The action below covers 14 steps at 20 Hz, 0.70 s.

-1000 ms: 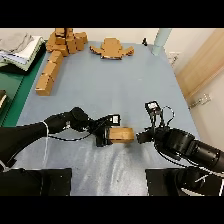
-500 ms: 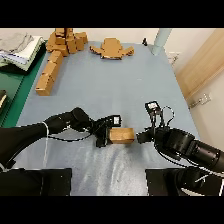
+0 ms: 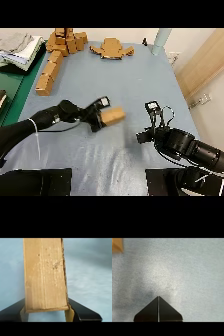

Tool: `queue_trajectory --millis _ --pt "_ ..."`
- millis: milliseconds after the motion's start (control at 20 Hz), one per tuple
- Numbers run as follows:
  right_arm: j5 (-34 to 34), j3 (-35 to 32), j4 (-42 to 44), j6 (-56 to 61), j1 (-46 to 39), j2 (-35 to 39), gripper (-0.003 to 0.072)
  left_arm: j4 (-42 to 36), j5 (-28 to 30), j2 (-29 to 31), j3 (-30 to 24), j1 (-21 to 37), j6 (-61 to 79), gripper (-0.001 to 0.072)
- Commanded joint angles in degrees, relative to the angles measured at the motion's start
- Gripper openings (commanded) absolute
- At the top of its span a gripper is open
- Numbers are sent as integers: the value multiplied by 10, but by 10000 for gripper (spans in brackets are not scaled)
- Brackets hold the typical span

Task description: Fold the box.

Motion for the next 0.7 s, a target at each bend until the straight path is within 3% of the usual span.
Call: queue_trajectory --millis 0,350,650 --pt "0 1 0 0 0 0 6 73 37 5 1 103 -83 515" --pt "0 1 0 0 0 0 6 189 -28 19 1 343 -240 515" --pt "0 1 -2 0 0 0 6 240 -102 58 1 470 -265 515"
